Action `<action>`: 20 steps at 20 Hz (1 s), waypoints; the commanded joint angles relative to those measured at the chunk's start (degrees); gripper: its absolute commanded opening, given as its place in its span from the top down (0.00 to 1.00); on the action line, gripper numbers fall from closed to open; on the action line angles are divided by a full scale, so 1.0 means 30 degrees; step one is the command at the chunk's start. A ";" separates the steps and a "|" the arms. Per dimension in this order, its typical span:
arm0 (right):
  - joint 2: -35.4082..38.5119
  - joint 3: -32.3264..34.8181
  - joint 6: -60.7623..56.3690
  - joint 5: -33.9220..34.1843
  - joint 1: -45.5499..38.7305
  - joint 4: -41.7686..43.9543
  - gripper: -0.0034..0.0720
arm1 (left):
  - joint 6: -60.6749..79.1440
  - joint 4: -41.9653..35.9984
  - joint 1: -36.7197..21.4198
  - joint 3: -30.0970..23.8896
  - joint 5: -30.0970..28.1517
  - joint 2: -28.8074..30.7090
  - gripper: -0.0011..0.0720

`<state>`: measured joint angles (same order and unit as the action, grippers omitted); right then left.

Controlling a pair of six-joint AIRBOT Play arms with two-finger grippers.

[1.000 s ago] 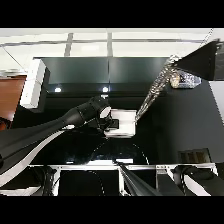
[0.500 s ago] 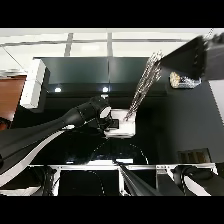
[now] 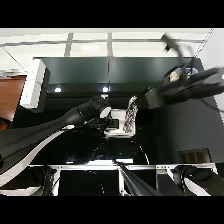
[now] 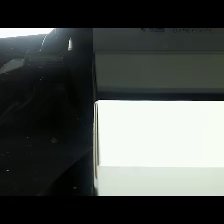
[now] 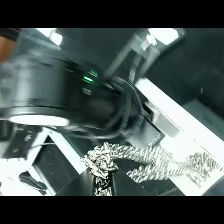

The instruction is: Fold the box and place the chain.

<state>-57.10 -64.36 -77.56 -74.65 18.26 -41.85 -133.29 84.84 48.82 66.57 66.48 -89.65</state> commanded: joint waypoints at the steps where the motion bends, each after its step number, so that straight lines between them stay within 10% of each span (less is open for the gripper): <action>1: -0.0007 0.3803 -0.0415 0.3963 0.1180 -0.0780 0.94 | 0.0007 0.0080 -0.0015 0.0015 -0.0022 -0.0007 0.95; 7: -0.0007 0.7992 -0.0794 0.7635 0.1814 -0.0889 0.76 | 0.0007 0.0066 -0.0015 0.0015 -0.0066 -0.0007 0.95; 20: 0.0415 0.8051 -0.0780 0.5304 -0.4597 -1.0091 0.79 | -0.0007 -0.0080 -0.0015 0.0015 -0.0692 -0.0350 0.95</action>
